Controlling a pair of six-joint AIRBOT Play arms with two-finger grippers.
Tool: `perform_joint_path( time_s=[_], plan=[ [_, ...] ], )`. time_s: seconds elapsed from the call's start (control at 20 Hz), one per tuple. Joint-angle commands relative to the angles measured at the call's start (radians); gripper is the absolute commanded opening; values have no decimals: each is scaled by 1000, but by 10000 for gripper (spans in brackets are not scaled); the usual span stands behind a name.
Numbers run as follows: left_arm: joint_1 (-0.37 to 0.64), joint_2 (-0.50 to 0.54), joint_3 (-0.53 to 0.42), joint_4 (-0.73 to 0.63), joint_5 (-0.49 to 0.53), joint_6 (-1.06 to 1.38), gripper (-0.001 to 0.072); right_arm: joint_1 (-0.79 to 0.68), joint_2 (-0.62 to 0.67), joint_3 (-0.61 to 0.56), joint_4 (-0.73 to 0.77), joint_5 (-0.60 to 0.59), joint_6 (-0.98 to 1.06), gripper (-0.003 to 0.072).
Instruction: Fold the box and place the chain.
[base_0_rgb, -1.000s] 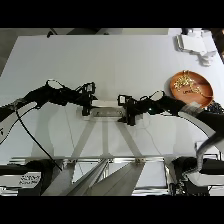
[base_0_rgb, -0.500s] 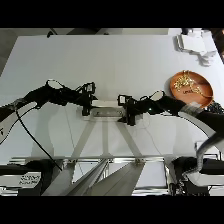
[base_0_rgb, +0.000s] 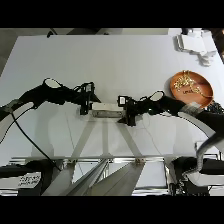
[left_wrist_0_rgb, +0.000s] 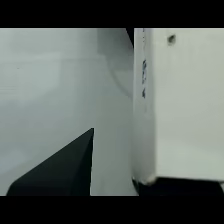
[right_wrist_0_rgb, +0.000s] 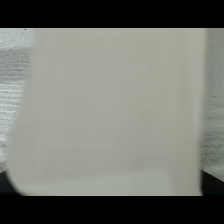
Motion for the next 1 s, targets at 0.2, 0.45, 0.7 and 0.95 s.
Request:
perform_joint_path(
  time_s=[0.2, 0.45, 0.7, 0.95],
  plan=[
    [124, 144, 0, 232, -43, -253, 275, 0, 0, 0, 3, -4, 2, 526],
    [109, 207, 0, 255, -190, -422, 13, 0, 0, 0, 3, -4, 2, 526],
    [1, 207, 0, 218, -283, -438, 9, 0, 0, 0, 3, -4, 2, 526],
    [-12, 207, 0, 123, -132, -547, 8, 0, 0, 0, 3, -4, 2, 526]
  ],
)
